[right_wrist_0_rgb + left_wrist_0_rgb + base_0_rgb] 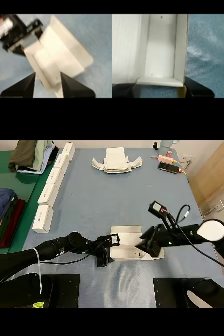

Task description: Fold the box.

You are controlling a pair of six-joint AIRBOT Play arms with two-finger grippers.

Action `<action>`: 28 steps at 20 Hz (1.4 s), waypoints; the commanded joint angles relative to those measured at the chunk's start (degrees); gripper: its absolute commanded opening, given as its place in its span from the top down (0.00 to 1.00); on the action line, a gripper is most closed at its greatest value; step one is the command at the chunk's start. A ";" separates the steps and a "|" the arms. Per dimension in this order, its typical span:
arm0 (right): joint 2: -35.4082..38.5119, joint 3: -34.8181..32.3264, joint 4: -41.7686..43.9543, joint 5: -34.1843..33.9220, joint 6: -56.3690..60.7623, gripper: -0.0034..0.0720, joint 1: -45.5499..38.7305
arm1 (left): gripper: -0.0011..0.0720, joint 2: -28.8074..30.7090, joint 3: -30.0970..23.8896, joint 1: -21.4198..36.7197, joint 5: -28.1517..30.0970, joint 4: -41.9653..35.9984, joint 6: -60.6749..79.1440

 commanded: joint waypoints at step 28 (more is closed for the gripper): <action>-7.15 -15.12 -5.55 -24.61 -26.86 0.19 12.28 | 0.41 0.02 0.07 0.00 0.02 0.02 0.02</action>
